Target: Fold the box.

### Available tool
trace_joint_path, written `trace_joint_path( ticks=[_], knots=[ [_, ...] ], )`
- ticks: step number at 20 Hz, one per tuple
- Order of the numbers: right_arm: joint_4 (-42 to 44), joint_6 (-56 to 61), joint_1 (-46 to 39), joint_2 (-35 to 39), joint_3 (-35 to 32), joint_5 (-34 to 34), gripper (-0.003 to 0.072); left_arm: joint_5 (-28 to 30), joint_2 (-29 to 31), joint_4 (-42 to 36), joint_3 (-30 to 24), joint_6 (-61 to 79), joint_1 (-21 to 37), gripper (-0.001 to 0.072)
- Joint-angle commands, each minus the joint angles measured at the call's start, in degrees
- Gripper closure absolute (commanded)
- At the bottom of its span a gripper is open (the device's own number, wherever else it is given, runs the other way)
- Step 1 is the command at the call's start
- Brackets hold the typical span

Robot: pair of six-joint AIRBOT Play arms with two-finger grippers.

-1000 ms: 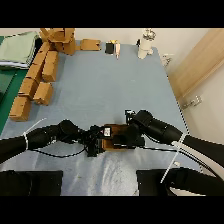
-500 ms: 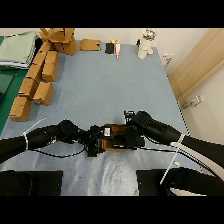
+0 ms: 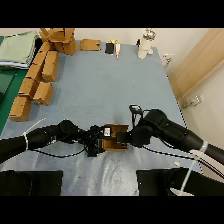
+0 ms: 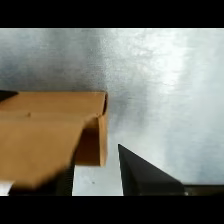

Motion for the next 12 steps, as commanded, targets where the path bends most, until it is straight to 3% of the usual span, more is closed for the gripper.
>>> trace_joint_path(
  ticks=[1,4,6,9,12],
  knots=[
    [-2.58,0.44,-0.92,8.11,0.02,-6.86,0.0276,0.02,-0.02,0.02,0.04,0.02,0.0,0.0222],
    [-4.63,-2.69,-5.55,11.74,-1.95,-12.98,0.0476,0.02,-0.02,0.02,0.04,0.02,0.0,0.0222],
    [-4.63,-9.75,-11.91,11.54,-5.07,-10.43,0.0673,0.02,-0.02,0.02,0.04,0.02,0.0,0.0222],
    [5.62,-29.92,-26.56,6.95,-7.17,2.58,0.0683,0.02,-0.02,0.02,0.04,0.02,0.0,0.0223],
    [33.9,-61.16,-42.07,-3.76,-5.86,7.74,0.0684,0.02,-0.02,0.02,0.04,0.02,0.0,0.0223]
  ],
)
